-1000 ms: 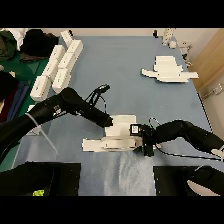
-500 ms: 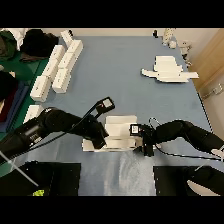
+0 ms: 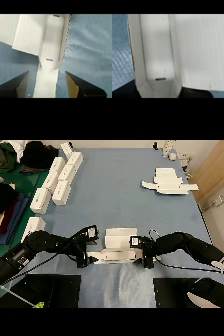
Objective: Fold the box.
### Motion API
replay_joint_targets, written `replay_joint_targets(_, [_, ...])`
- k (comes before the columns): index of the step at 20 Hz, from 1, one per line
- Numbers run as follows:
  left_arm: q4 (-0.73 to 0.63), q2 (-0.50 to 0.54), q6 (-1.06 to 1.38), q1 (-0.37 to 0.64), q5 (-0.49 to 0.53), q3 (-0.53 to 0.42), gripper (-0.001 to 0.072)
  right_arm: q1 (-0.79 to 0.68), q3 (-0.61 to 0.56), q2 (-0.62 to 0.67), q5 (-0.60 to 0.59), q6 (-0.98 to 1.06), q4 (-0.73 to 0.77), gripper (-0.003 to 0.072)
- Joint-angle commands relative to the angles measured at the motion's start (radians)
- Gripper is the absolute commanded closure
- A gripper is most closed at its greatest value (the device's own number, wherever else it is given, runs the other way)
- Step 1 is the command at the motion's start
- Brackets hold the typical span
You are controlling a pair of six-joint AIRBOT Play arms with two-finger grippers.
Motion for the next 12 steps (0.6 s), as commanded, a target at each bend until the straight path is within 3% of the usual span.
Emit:
replay_joint_targets(1, [-0.023, -0.001, 0.161, 0.042, -0.009, -0.043, 0.0023, 0.0, 0.001, 0.0, 0.0, 0.0, 0.0, 0.0168])
replay_joint_targets(7, [-0.05, -0.13, 0.232, -0.031, 0.091, -0.047, 0.0028, 0.0, 0.001, 0.0, 0.0, 0.0, 0.0, 0.0168])
replay_joint_targets(9, [-0.092, -0.171, 0.26, -0.072, 0.153, -0.047, 0.0131, 0.0, 0.001, 0.0, 0.0, 0.0, 0.0, 0.0168])
replay_joint_targets(12, [-0.12, -0.228, 0.266, -0.104, 0.188, -0.046, 0.0132, 0.0, 0.001, 0.0, 0.0, 0.0, 0.0, 0.0168])
